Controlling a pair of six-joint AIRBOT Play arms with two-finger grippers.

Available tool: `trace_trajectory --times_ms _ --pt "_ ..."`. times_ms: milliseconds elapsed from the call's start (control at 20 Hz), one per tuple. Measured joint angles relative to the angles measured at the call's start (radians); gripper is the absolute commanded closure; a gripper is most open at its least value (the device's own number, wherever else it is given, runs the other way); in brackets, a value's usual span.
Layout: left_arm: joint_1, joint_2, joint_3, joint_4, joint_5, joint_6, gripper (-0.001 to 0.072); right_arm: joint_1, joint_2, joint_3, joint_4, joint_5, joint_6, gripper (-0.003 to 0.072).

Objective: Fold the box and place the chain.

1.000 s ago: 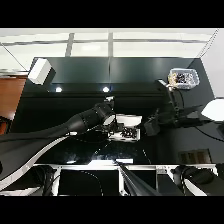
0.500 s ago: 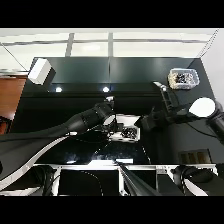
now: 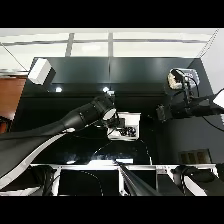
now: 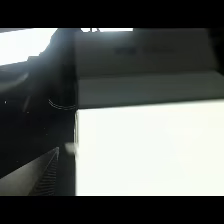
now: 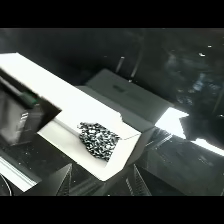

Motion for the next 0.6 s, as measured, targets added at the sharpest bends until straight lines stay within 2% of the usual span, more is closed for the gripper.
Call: trace_trajectory --times_ms 200,350,400,500,600 --pt "0.017 0.112 -0.017 0.051 -0.082 0.251 0.0154 -0.013 0.005 0.003 -0.003 0.011 0.001 0.0240" --pt "0.092 0.269 -0.123 0.067 -0.100 0.438 0.0154 -0.015 0.006 0.003 -0.003 0.012 0.003 0.0240" --pt "0.140 0.330 -0.179 0.062 -0.083 0.488 0.0155 -0.016 0.007 0.003 -0.003 0.013 0.004 0.0240" --pt "0.280 0.454 -0.319 -0.008 0.013 0.589 0.0154 -0.016 0.006 0.003 -0.004 0.013 0.013 0.0240" --pt "0.459 0.545 -0.467 -0.206 0.140 0.738 0.0155 -0.016 0.006 0.003 -0.004 0.011 0.024 0.0240"
